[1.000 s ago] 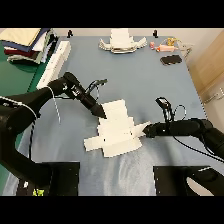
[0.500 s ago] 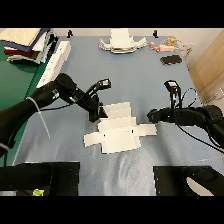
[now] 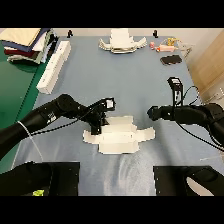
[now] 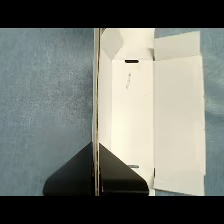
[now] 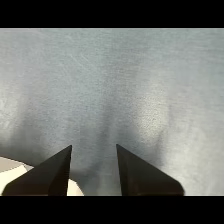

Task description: Fold the box.

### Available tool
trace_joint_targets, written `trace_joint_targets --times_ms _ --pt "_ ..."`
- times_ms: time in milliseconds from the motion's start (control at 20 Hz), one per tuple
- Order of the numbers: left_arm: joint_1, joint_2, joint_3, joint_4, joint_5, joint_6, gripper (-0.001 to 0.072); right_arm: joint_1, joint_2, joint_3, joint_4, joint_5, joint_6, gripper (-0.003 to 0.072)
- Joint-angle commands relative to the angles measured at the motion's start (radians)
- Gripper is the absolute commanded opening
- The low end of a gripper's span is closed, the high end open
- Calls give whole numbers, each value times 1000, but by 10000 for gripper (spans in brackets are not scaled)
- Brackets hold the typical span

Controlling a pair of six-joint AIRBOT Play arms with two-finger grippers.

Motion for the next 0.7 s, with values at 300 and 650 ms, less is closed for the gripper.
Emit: trace_joint_targets --times_ms 300,650 --pt "-63 10 -15 82 39 -155 9 0 0 1 27 -1 6 448" --pt "-126 79 -6 197 141 -269 9 0 0 1 27 -4 6 447"
